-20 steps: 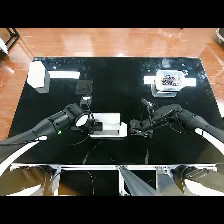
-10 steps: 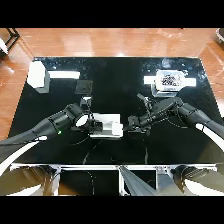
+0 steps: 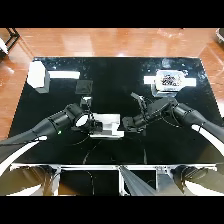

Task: Fold the box and place the chain.

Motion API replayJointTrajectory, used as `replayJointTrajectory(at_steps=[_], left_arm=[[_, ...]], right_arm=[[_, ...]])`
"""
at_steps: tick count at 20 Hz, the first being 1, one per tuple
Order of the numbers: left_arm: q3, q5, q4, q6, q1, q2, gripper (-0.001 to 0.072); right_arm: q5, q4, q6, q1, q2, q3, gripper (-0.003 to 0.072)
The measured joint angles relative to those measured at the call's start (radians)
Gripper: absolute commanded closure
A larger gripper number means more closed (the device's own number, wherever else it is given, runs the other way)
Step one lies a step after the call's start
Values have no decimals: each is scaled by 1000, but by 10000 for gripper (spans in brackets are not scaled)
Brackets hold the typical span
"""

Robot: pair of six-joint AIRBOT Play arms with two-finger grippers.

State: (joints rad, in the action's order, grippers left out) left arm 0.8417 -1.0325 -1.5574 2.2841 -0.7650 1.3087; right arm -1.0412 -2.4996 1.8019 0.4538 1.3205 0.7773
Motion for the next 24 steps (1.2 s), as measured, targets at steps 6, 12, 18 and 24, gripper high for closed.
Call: replayJointTrajectory(at_steps=[6, 12, 18, 24], left_arm=[[0, 0, 2, 0, 0, 0, 692], [0, 1, 3, 0, 0, 0, 692], [0, 3, 3, 0, 0, 0, 691], [0, 3, 3, 0, 0, 0, 692]], right_arm=[[97, 54, -73, 98, 0, 17, 182], [154, 234, -237, 183, 1, 79, 203], [183, 433, -440, 251, 4, 124, 205], [184, 605, -616, 320, 27, 153, 213]])
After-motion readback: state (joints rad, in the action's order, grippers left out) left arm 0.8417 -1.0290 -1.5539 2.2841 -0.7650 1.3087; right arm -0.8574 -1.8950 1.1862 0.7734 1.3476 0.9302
